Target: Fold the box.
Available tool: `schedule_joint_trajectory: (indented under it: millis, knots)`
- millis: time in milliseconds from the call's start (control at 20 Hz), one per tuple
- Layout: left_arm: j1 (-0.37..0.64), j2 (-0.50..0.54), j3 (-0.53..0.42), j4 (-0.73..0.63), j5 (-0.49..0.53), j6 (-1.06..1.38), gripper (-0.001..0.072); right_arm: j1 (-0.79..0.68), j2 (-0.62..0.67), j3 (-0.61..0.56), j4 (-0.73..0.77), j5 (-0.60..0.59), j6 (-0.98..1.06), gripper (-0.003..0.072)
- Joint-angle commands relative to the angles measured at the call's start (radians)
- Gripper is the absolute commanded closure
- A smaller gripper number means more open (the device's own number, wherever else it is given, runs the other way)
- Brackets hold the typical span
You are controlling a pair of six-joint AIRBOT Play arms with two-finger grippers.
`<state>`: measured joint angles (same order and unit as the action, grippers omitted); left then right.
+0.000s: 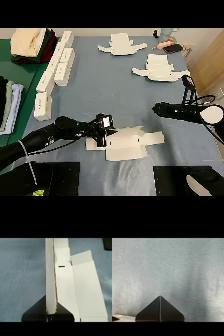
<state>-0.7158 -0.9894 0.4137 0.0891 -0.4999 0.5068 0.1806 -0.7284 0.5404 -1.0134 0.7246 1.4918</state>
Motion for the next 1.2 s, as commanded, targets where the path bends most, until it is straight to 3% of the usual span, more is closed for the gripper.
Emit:
schedule_joint_trajectory:
  millis: [0, 300, 550, 1150]
  knots:
    - [0.014, 0.004, 0.008, -0.007, -0.087, -0.029, 0.0694, 0.0, 0.0, 0.001, -0.001, 0.0, 0.0, 0.0685]
    - [0.019, -0.003, 0.009, -0.007, -0.046, -0.027, 0.0693, 0.0, 0.0, 0.0, -0.001, -0.001, 0.0, 0.0684]
    - [0.017, -0.049, 0.007, 0.004, -0.053, -0.027, 0.0694, 0.0, 0.0, 0.001, -0.001, -0.004, -0.008, 0.0684]
    - [-0.033, -0.051, -0.018, 0.031, -0.095, -0.091, 0.0692, 0.0, 0.0, 0.0, 0.0, -0.003, -0.018, 0.0685]
